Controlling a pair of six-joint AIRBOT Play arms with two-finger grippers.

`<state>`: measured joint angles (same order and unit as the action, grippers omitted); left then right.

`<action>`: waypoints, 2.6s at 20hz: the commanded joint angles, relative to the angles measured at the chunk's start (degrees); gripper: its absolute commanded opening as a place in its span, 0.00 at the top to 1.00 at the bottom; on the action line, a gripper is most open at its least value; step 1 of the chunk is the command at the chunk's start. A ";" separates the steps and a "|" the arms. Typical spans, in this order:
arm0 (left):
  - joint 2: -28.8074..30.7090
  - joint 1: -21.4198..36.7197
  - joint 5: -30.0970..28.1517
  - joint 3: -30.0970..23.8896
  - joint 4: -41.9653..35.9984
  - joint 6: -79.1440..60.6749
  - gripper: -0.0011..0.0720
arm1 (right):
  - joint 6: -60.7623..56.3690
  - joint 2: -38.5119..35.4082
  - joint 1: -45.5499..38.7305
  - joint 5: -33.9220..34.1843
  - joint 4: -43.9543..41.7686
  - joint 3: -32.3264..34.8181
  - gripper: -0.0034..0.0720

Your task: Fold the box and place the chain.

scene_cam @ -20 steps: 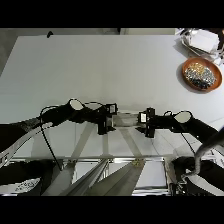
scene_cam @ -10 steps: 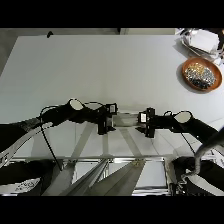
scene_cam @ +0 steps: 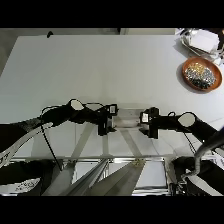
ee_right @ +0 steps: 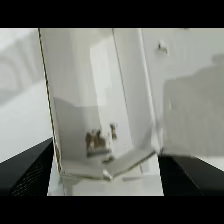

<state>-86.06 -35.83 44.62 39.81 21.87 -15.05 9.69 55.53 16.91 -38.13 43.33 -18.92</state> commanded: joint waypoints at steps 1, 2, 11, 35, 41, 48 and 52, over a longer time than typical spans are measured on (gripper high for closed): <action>0.04 0.02 -0.20 0.02 -0.02 0.02 0.61 | -11.17 -1.97 -0.02 -3.10 13.38 -0.02 0.02; 0.04 0.02 -0.20 0.02 -0.02 0.02 0.61 | -12.70 -2.25 0.00 -4.13 15.41 -0.02 0.02; 0.04 0.02 -0.20 0.02 -0.02 0.04 0.61 | -18.67 -20.37 0.00 -5.92 17.07 -0.07 0.16; 0.04 0.02 -0.20 0.02 -0.02 0.02 0.61 | -11.39 1.11 0.00 11.26 -23.41 -0.20 0.93; 0.04 0.02 -0.20 0.02 -0.02 0.02 0.61 | -20.50 -13.14 0.00 -1.68 4.50 -0.20 0.94; 0.04 0.02 -0.22 0.02 -0.02 0.04 0.61 | -19.41 -13.09 0.00 -4.35 22.62 -0.17 0.56; 0.04 0.02 -0.22 0.02 -0.02 0.02 0.61 | -10.58 -9.20 0.00 -1.27 21.07 -0.17 0.58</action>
<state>-86.06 -35.83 44.42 39.81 21.87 -15.03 -5.89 44.36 16.93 -40.84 63.13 -19.05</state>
